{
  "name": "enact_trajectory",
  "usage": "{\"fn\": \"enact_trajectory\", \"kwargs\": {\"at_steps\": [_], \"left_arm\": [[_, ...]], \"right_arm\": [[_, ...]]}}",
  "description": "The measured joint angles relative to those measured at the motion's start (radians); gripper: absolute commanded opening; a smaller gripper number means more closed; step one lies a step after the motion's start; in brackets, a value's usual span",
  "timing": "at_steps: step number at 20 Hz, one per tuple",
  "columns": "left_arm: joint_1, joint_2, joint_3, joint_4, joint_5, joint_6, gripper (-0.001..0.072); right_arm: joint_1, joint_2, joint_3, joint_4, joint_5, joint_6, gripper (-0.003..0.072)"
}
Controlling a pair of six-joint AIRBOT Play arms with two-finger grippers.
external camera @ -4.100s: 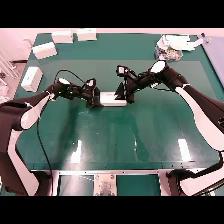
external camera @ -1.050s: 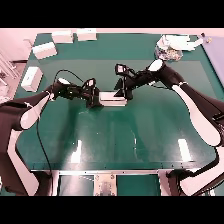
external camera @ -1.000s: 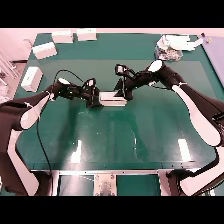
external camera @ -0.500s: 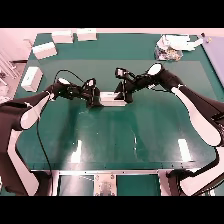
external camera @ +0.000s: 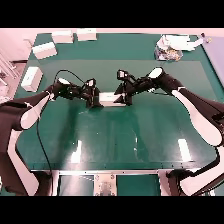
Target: Fold the box and place the chain.
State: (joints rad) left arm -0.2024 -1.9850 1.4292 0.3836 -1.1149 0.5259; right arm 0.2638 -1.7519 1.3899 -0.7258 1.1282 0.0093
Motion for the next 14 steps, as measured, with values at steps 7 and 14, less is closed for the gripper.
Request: {"fn": "enact_trajectory", "kwargs": {"at_steps": [7, 14], "left_arm": [[0.000, 0.000, 0.000, -0.004, 0.009, 0.000, 0.0468], [0.000, 0.000, 0.000, -0.003, 0.006, 0.000, 0.0468]], "right_arm": [[-0.039, 0.013, -0.009, 0.160, 0.037, -0.055, 0.0455], [-0.053, 0.006, -0.017, 0.230, 0.054, -0.072, 0.0010]]}}
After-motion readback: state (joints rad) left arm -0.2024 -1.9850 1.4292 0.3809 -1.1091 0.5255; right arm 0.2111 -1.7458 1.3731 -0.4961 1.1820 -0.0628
